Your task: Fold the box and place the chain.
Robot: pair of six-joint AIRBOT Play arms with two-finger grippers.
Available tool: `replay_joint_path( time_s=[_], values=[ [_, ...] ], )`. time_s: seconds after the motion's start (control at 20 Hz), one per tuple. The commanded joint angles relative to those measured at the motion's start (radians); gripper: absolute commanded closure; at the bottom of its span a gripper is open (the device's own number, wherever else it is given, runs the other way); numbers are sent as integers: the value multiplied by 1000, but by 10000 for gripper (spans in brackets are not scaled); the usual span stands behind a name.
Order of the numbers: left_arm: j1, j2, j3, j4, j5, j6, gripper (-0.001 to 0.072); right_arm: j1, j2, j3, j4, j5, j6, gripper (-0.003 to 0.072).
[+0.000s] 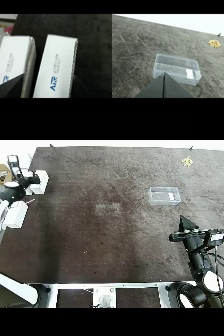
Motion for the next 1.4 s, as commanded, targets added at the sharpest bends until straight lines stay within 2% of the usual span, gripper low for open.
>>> replay_joint_path(
  time_s=[0.0, 0.2, 0.25, 0.3, 0.35, 0.5, 0.6, 0.7, 0.85, 1.15, 1.25, 1.35],
  values=[
    [0, 139, 1, 6, -93, 0, -9, 1, -1, 0, 0, -3, 0, 685],
    [0, 348, 1, -8, -277, -14, 4, 1, -1, 0, 0, -3, 0, 686],
    [0, 410, 1, -8, -314, -40, 161, 1, -1, 0, 0, -3, 0, 685],
    [0, 467, 0, -6, -357, -55, 408, 1, -1, 0, 0, -3, 0, 686],
    [0, 527, 0, -7, -394, -61, 705, 1, -1, 0, 0, -3, 0, 686],
    [-4, 679, -17, -9, -468, -130, 701, 1, -1, 0, 0, -2, 0, 686],
    [-7, 798, -89, -23, -461, -139, 703, 1, -1, 0, 0, -3, 0, 685],
    [-7, 919, -202, -36, -438, -132, 703, 1, -1, 0, 0, -2, 0, 685],
    [-7, 1129, -446, -37, -385, -82, 704, 1, -1, 0, 0, -3, 0, 686],
    [-7, 1591, -1022, -37, -242, -77, 704, 1, -1, 0, 0, -3, 0, 686],
    [-7, 1738, -1167, -37, -240, -77, 704, 1, -1, 0, 0, -3, 0, 686],
    [-7, 1838, -1266, -36, -243, -78, 704, 1, -1, 0, 0, -3, 0, 686]
  ],
)
